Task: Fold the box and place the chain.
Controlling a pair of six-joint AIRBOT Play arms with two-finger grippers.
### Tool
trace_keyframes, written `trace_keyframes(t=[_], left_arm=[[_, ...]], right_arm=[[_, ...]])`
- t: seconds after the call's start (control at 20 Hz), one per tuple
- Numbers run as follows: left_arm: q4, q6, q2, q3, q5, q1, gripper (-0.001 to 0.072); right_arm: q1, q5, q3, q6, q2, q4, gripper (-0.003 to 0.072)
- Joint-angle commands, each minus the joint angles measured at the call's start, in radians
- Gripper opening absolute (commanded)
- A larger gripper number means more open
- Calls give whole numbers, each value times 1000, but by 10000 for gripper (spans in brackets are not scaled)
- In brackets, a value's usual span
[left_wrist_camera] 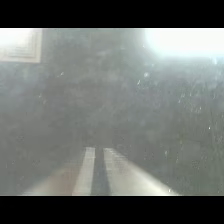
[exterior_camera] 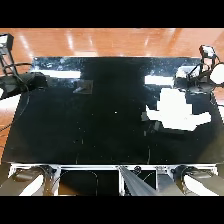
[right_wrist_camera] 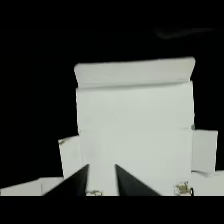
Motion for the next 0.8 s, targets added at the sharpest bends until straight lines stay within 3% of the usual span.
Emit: trace_keyframes(t=[0.0,0.1,0.2,0.3,0.4,0.5,0.6,0.75], left_arm=[[-108,-8,-99,1,92,-2,630],[-184,8,-135,0,85,-10,628],[-193,8,-160,0,80,-30,628],[-193,13,-182,0,82,-52,628],[-193,24,-200,0,73,-66,628],[-216,23,-211,0,72,-68,628],[-228,23,-222,0,74,-68,628],[-247,23,-238,0,72,-68,628]], right_arm=[[-17,-130,0,-74,-8,-8,716],[-136,-156,0,-80,-17,-105,716],[-387,-226,0,-84,-47,-87,716],[-661,-281,8,-182,-116,113,715],[-911,-92,76,-549,-244,573,715],[-1079,219,163,-748,-393,859,715],[-1164,458,237,-748,-524,855,715],[-1154,542,246,-780,-615,767,715]])
